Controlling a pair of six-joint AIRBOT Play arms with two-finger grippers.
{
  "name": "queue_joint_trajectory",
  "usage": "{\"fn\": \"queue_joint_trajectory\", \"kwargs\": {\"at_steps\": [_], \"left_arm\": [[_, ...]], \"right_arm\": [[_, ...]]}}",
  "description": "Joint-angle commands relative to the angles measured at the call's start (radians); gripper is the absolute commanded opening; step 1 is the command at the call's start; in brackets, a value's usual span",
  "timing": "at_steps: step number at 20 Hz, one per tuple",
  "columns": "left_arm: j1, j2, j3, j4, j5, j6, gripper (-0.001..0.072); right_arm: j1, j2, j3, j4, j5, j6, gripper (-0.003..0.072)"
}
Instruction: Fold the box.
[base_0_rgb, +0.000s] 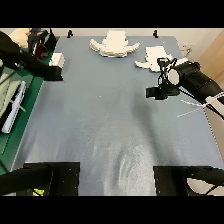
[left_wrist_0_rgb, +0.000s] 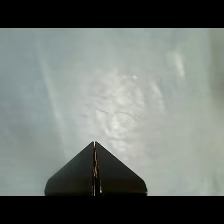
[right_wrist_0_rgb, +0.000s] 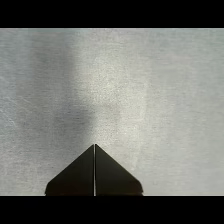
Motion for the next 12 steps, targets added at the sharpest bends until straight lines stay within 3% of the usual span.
{"fn": "queue_joint_trajectory", "kwargs": {"at_steps": [1,4,7,12], "left_arm": [[-0.144,0.219,-0.332,-0.005,0.195,-0.058,0.0009],[-0.24,0.284,-0.468,-0.007,0.263,-0.114,0.001],[-0.296,0.275,-0.482,-0.008,0.268,-0.128,0.0014],[-0.307,0.275,-0.482,-0.013,0.241,-0.145,0.0014]], "right_arm": [[-0.001,-0.001,0.001,-0.001,0.0,0.0,0.0004],[-0.001,-0.001,0.001,-0.001,0.0,0.0,0.0004],[-0.001,-0.001,0.001,-0.001,0.0,0.0,0.0004],[-0.001,-0.001,0.001,-0.001,0.0,0.0,0.0005]]}}
